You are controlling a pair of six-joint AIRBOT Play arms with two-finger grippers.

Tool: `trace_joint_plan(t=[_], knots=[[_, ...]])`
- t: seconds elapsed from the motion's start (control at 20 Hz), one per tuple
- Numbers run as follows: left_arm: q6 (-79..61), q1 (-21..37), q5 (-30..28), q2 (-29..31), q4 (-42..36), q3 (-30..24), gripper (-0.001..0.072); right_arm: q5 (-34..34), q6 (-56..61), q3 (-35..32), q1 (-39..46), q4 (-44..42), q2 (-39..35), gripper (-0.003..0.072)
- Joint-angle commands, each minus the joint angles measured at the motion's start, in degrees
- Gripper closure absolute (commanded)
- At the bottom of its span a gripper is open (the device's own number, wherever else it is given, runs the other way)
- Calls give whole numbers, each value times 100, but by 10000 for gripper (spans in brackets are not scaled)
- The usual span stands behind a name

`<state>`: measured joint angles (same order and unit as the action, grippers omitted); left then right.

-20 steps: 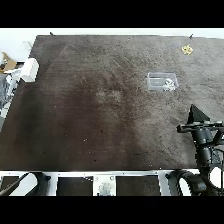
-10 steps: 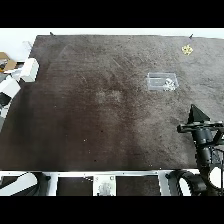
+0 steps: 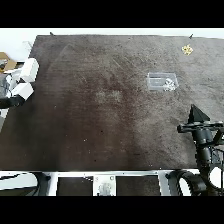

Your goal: Fold the box and place the chain.

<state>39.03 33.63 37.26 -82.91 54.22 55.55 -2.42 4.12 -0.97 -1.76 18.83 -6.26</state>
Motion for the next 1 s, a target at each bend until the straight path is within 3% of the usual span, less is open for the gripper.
trace_joint_plan(t=[0.0, 0.25, 0.6, 0.65, 0.7, 0.95], knots=[[-9, -24, -162, -170, 267, 179, 703, 0, 2, -2, 2, -2, -4, 683], [374, -17, -205, -271, 1134, 184, 702, 0, 2, -2, 2, -4, -4, 683], [446, -20, -153, -334, 1121, 184, 694, -2, 2, 0, 2, -4, -4, 683], [396, -20, -127, -328, 1139, 184, 427, 0, 2, 0, 2, -2, -4, 683], [402, -20, -122, -321, 1134, 197, -11, -9, 0, 0, 2, -2, -4, 683], [404, -20, 979, -313, 1156, 1025, -11, -63, 0, 0, 2, -2, -4, 683]])
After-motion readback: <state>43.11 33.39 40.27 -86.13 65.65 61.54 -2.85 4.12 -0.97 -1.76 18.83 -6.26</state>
